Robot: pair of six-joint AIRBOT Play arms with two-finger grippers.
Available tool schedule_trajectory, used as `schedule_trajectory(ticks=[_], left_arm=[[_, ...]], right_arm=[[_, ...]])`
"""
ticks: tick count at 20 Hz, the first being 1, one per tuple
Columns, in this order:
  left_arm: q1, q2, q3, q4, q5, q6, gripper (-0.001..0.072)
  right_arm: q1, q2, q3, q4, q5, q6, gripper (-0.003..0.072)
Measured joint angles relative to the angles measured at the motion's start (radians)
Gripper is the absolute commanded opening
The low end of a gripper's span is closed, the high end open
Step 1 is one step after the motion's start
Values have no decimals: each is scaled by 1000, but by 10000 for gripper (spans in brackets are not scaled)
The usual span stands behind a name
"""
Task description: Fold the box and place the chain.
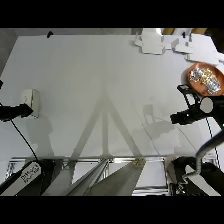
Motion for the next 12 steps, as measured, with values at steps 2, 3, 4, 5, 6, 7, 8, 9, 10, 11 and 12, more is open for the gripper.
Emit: schedule_trajectory(ticks=[2,3,4,5,6,7,8,9,10,11,12], left_arm=[[-10,55,0,0,5,0,693],[-20,90,0,-1,8,0,693],[-34,127,0,-1,10,0,693],[-50,168,0,-1,12,0,693],[-67,208,0,-1,11,0,692],[-85,251,0,-1,12,0,690],[-102,291,0,-1,9,-1,687],[-119,333,0,-1,2,-1,636],[-134,370,0,-1,-11,-3,527],[-148,407,0,-1,-27,-9,438],[-158,436,0,-1,-47,-19,366]], right_arm=[[0,0,0,0,0,0,21],[0,0,0,0,0,0,21],[0,0,0,0,0,0,21],[0,0,0,0,0,0,21],[0,0,0,0,0,0,21],[0,0,0,0,0,0,21],[0,0,0,0,0,0,21],[0,0,0,0,0,0,21],[0,0,0,0,0,0,21],[0,0,0,0,0,0,21],[0,0,0,0,0,0,21]])
